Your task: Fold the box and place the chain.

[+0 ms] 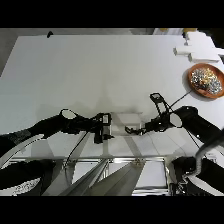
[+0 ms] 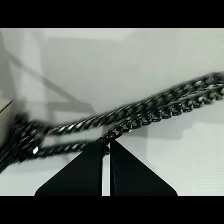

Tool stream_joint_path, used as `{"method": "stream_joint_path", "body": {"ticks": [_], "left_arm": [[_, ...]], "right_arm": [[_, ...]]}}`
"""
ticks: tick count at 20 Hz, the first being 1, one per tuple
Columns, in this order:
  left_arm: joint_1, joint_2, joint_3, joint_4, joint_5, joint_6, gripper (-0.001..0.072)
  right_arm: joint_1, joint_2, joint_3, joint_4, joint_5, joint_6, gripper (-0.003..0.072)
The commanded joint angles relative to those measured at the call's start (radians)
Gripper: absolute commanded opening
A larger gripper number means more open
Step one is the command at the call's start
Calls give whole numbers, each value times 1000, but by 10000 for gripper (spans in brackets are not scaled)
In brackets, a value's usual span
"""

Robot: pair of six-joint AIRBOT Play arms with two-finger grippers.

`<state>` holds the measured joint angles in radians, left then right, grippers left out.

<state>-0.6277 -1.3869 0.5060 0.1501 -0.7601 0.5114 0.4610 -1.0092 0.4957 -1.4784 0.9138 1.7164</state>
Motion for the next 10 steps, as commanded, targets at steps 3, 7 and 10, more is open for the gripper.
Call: {"method": "stream_joint_path", "body": {"ticks": [3,7,10], "left_arm": [[0,0,0,0,1,0,274],[0,0,1,0,0,0,274],[0,0,0,0,0,0,274]], "right_arm": [[-1,214,6,-18,144,-61,18],[-1,406,80,97,278,-129,18],[-1,476,155,211,275,-137,18]]}}
